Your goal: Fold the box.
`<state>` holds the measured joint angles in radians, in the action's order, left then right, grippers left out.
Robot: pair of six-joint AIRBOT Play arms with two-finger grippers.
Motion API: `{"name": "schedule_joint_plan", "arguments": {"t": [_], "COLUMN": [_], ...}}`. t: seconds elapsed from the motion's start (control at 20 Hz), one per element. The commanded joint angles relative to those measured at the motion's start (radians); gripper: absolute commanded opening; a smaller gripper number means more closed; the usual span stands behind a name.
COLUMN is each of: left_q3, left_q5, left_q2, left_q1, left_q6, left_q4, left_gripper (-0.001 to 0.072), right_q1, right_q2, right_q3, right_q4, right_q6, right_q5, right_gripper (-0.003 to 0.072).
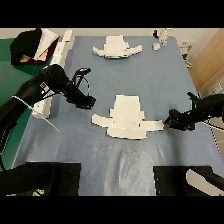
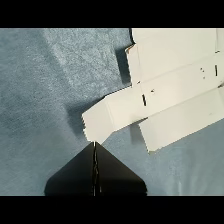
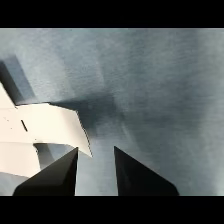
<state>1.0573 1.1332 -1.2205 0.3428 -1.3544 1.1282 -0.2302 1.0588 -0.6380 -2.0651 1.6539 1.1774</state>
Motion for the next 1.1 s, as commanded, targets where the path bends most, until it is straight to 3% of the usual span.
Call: {"name": "schedule_joint_plan", "arguments": {"t": [0.0,0.25,0.35,0.7,0.75,0.85,1.05], "left_q3": [0.0,0.0,0.0,0.0,0.0,0.0,0.0], "left_q5": [0.0,0.0,0.0,0.0,0.0,0.0,-0.002], "left_q2": [-0.001,-0.001,-0.001,-0.001,-0.001,-0.001,-0.001], "left_q1": [0.0,0.0,0.0,0.0,0.0,0.0,0.0], "left_q6": [0.0,0.0,0.0,0.0,0.0,0.0,0.0], "left_q4": [0.0,0.0,0.0,0.0,0.0,0.0,0.0], "left_gripper": [0.0013,0.0013,0.0013,0.0013,0.0013,0.0013,0.0013], "right_q1": [-0.02,-0.019,-0.013,0.117,0.129,0.143,0.188], "right_q2": [0.044,0.126,0.133,0.132,0.132,0.132,0.111], "right_q3": [0.033,0.033,0.033,0.033,0.032,0.033,0.035], "right_q4": [-0.131,-0.186,-0.238,-0.299,-0.3,-0.3,-0.296], "right_q6": [0.137,0.204,0.233,0.231,0.23,0.23,0.259], "right_q5": [-0.064,-0.063,-0.048,-0.054,-0.068,-0.074,-0.056], "right_gripper": [0.0333,0.0332,0.0282,0.0281,0.0265,0.0001,0.0001]}}
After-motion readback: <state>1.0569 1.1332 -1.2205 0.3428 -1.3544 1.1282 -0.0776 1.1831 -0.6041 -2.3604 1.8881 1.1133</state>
